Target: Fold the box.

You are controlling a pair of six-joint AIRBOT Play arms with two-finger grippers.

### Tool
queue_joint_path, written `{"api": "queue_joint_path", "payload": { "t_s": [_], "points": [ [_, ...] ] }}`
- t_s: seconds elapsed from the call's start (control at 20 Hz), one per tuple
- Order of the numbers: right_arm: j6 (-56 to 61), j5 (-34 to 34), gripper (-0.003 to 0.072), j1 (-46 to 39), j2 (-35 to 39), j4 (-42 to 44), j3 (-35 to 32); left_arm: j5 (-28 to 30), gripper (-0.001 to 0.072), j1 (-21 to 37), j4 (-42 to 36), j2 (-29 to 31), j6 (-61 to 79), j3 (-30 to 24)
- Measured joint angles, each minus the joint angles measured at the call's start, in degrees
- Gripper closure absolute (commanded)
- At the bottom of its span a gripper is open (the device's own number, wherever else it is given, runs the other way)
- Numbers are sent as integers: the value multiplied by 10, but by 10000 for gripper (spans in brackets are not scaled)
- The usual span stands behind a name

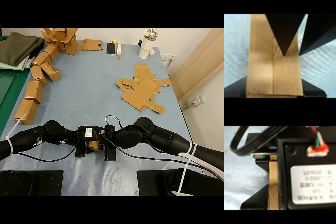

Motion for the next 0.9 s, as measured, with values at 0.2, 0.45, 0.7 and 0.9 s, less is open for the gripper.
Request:
{"api": "queue_joint_path", "payload": {
  "t_s": [0.2, 0.45, 0.7, 0.9],
  "points": [
    [10, -5, 323, 2, -3, -3, 0, 0, 339, 0, 0, 0, 0, 0],
    [37, -7, 324, 0, 25, -17, 5, 0, 339, 0, 0, 0, 0, 0],
    [180, -40, 682, -5, 93, -73, 8, 0, 340, 0, -1, 0, 0, 0],
    [461, -102, 684, -22, 138, -89, -16, 0, 340, 0, -2, 0, 0, 0]
  ]
}}
